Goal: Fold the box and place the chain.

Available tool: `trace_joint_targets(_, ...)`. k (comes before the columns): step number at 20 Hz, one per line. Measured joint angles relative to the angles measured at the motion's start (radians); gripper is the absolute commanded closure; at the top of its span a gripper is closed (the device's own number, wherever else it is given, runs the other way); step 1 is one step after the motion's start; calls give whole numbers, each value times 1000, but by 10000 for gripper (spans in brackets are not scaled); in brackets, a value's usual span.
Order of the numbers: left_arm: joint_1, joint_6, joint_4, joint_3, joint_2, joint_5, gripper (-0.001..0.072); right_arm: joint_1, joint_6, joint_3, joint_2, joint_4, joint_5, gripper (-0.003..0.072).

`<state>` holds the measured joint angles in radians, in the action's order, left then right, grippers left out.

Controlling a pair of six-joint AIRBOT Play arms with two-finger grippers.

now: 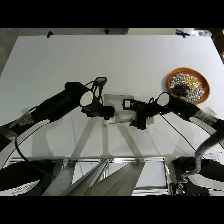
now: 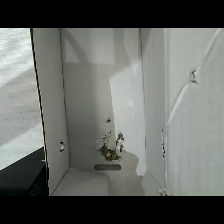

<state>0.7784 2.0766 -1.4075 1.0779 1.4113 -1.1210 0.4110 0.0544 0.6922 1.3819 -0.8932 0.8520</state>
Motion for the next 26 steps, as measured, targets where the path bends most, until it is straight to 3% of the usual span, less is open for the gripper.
trace_joint_targets(5,50,129,-56,24,65,-25,182,0,0,0,0,0,0,272)
trace_joint_targets(13,80,233,-89,29,138,41,223,0,0,0,0,0,0,272)
trace_joint_targets(18,81,254,-93,30,170,57,365,0,0,0,0,0,0,272)
trace_joint_targets(20,81,253,-95,31,179,56,605,0,1,0,0,0,0,272)
trace_joint_targets(21,81,249,-91,32,182,63,691,0,1,0,0,1,-1,272)
trace_joint_targets(26,82,226,-92,31,190,56,708,0,0,0,0,0,0,272)
